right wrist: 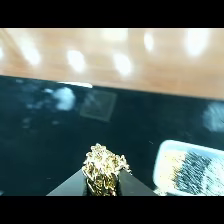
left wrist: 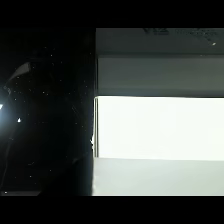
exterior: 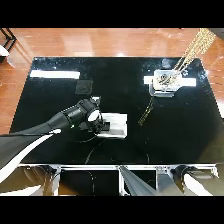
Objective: Fold the box and place the chain.
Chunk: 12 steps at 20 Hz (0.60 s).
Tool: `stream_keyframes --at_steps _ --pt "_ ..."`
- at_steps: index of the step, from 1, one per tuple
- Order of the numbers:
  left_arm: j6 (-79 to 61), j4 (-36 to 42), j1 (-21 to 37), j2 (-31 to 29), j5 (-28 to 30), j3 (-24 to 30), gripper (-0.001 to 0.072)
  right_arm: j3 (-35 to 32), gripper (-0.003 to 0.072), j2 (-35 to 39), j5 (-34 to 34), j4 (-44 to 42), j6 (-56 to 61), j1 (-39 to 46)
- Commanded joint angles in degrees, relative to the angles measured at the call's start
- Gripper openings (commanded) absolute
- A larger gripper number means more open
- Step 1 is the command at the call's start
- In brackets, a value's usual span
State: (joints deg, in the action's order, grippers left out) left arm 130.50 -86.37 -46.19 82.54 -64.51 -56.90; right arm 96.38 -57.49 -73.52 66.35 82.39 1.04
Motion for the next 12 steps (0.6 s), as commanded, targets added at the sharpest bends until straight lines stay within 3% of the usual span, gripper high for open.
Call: stream_keyframes --at_steps 1,12 --pt "0.24 -0.04 0.04 -0.02 0.66 -0.04 0.0023 0.02 0.0019 4.66 -1.86 -1.36 -1.05 -2.71" --pt "1.03 -0.15 0.02 -0.02 1.38 -0.04 0.0023 -2.62 0.0019 6.16 -11.21 -0.94 -0.76 -13.51"
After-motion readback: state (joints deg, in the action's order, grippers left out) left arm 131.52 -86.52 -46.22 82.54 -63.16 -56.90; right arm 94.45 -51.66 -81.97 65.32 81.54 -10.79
